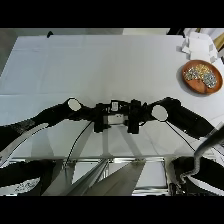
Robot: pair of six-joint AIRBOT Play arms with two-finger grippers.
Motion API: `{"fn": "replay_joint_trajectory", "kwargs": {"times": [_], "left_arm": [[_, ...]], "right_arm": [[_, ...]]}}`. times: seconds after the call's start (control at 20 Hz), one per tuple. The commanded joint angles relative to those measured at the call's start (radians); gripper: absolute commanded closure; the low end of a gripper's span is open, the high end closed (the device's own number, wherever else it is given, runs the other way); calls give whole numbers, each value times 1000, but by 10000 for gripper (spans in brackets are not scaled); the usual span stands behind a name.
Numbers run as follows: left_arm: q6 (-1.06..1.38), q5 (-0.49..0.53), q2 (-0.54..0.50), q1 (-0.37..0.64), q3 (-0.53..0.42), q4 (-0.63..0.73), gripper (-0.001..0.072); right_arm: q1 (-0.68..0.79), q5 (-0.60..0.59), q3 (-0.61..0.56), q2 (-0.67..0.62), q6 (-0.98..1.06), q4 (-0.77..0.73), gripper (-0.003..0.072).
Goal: Fold the box and place the chain.
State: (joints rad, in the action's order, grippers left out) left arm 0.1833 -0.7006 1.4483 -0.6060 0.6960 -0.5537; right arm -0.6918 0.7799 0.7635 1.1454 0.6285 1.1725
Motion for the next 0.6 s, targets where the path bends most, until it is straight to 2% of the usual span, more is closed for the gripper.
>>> {"fn": "replay_joint_trajectory", "kwargs": {"times": [0.0,0.35,0.4,0.5,0.55], "left_arm": [[-1,5,0,0,0,3,574],[-1,5,0,0,0,3,574],[-1,4,0,0,0,3,574],[-1,4,0,0,0,3,574],[-1,4,0,0,0,3,574]], "right_arm": [[-1,-27,1,-22,-1,-23,344],[69,-22,1,-194,31,-14,349],[95,-23,0,-205,77,-27,380],[149,-58,-23,-207,150,-101,673],[176,-108,-55,-207,162,-187,668]]}}
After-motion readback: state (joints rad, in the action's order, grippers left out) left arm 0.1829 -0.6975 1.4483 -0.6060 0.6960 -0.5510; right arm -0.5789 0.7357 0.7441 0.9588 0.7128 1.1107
